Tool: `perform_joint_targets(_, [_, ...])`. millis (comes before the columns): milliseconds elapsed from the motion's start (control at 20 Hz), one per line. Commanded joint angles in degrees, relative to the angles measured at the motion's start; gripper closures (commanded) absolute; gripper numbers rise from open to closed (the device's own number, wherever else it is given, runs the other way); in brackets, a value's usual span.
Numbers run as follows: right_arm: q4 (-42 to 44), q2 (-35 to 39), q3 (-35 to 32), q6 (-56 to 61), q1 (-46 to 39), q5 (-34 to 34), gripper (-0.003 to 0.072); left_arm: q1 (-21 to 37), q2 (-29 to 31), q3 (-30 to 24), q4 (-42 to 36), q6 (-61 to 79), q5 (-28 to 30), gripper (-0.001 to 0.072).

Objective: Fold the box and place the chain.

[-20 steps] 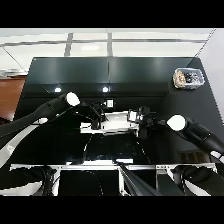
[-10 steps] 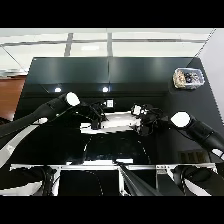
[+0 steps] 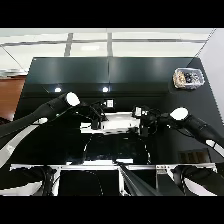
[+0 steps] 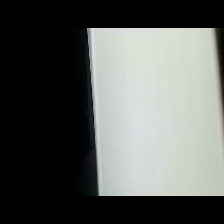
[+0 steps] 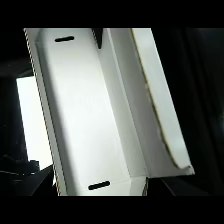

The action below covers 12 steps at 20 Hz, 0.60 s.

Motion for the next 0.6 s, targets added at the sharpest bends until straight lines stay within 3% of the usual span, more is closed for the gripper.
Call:
perform_joint_targets(0, [0.35,-1.14,0.0,-2.47,-0.63,3.32,-0.0023,0.0,0.04,0.0,-0.04,-0.02,0.04,0.0686])
perform_joint_targets(550, [-1.25,-3.69,0.0,-2.14,2.89,1.22,-0.0023,0.0,0.04,0.02,-0.04,-0.02,-2.05,0.0686])
